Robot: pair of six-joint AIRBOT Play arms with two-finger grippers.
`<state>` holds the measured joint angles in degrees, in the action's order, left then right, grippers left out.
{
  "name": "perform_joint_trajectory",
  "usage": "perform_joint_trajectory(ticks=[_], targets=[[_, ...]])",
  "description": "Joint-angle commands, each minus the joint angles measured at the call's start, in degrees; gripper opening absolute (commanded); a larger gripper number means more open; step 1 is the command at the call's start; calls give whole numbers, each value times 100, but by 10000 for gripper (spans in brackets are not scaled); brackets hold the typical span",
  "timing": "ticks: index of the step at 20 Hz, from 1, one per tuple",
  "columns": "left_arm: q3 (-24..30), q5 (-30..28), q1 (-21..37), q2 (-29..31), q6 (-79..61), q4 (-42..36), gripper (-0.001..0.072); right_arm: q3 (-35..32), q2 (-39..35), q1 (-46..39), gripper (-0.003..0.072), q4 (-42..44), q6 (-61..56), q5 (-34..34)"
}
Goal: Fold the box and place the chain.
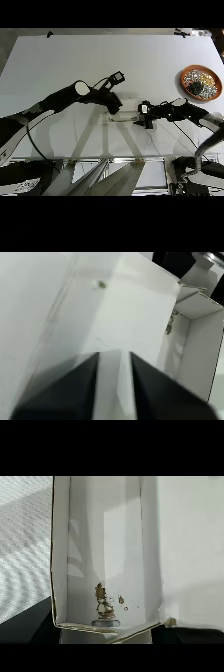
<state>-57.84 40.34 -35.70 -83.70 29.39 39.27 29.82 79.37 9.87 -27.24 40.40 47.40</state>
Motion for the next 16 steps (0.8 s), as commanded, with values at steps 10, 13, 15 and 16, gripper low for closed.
perform_joint_trajectory(ticks=[10, 13, 15, 16], targets=[[31, 2756, 295, 1150, -800, 2647, 353, 0, 4, 0, 404, 9, -2, -7], [516, 2251, 424, 1088, -946, 2549, 353, -2, 2, 0, 404, 9, -2, -9], [1014, 1467, 612, 1088, -1556, 2229, 354, -2, 4, 0, 404, 11, -2, -9], [1224, 1126, 686, 1088, -1980, 1956, 355, -2, 4, 0, 404, 9, -2, -7]])
